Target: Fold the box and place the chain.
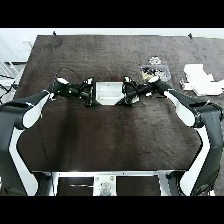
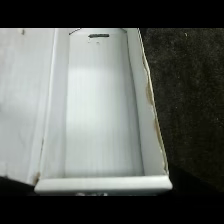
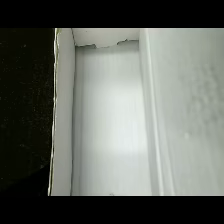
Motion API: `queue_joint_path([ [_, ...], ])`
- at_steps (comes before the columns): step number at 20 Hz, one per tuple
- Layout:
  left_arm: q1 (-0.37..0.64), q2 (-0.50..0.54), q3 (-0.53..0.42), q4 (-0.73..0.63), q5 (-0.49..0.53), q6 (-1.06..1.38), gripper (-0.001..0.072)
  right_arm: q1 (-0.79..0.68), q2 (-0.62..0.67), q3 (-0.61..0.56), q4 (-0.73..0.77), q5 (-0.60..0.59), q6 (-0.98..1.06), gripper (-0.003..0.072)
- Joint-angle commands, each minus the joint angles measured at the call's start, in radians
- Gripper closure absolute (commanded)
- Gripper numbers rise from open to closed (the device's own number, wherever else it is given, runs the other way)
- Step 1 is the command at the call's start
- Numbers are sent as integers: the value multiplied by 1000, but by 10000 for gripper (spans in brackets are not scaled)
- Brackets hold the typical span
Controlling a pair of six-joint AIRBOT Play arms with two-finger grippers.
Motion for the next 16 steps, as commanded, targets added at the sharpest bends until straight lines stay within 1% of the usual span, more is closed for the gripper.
queue_joint_path([
  [1,-1,0,1,-2,-5,-1,239,0,0,0,0,0,0,205],
  [11,-1,0,1,-2,-5,-1,238,4,0,0,0,4,0,214],
  [12,-1,0,1,-2,-5,-1,238,-2,1,5,0,5,2,136],
  [13,-1,0,1,-1,-5,-1,238,-8,5,10,0,10,7,19],
  [14,-1,0,1,-1,-5,-1,239,-16,10,10,-1,22,8,-19],
  [16,-1,0,1,-1,-5,-1,238,-35,21,10,-4,70,9,-19],
])
